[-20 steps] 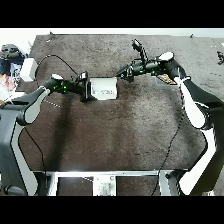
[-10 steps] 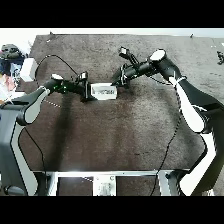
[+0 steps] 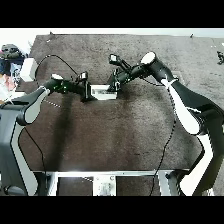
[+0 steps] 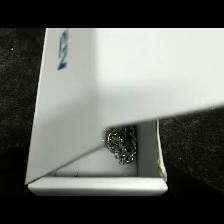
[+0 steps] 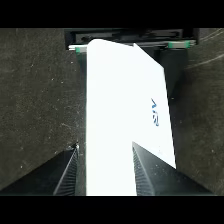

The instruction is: Fold the box and place the chain.

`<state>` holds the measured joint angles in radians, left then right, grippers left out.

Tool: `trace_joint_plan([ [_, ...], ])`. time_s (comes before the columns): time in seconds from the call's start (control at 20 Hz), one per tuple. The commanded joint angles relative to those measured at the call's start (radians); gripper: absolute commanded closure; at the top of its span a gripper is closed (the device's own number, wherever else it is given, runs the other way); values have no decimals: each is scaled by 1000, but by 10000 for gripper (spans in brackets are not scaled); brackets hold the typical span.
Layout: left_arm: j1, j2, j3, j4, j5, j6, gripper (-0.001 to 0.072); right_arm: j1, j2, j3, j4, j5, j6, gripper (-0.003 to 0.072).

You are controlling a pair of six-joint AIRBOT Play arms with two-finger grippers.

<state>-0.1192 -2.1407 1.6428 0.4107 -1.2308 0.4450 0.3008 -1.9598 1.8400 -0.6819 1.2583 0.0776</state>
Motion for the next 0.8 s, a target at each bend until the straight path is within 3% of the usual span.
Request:
trace_joint_plan([
  [0.0,0,1,0,0,0,0,251,25,-17,0,-4,-53,-8,295],
  [0.1,0,1,0,0,0,0,251,19,-2,0,49,-33,1,292],
  [0.15,0,1,0,0,0,0,251,10,20,0,93,-18,1,204],
  [0.2,0,1,0,0,-1,0,251,2,45,0,111,-21,0,192],
  [0.4,0,1,0,0,0,0,251,-19,122,0,110,-174,-11,213],
  [0.55,0,1,0,0,0,0,251,-21,116,-1,103,-276,36,222],
  [0.65,0,1,0,0,0,0,251,-21,99,-1,102,-332,50,286],
  [0.75,0,1,0,0,0,0,251,-21,75,-1,96,-354,56,286],
])
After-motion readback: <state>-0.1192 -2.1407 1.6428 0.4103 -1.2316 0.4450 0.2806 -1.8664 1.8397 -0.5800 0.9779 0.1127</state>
